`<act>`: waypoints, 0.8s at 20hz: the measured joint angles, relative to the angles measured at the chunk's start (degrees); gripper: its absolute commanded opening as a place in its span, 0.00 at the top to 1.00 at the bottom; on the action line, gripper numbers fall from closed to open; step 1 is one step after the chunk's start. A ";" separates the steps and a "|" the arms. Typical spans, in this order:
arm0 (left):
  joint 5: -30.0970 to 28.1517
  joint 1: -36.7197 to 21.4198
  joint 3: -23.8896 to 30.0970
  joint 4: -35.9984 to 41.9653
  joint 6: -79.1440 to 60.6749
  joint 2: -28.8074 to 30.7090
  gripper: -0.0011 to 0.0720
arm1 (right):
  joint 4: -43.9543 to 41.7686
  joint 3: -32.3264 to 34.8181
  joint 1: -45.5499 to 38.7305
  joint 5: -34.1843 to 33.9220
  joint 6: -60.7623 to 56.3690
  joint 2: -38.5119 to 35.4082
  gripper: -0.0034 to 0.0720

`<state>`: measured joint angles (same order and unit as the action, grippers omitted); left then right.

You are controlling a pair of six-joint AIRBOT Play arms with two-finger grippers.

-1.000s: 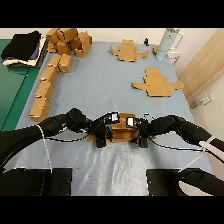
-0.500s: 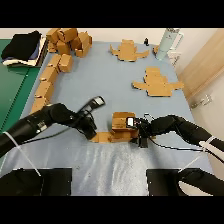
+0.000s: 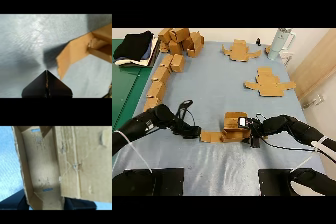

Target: Fold the box.

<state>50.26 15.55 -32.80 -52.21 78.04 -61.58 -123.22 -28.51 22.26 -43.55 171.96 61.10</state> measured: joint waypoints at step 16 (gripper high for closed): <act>-13.77 14.58 -2.36 10.69 1.92 -3.15 0.43 | 0.02 0.00 0.00 0.00 0.00 0.00 0.31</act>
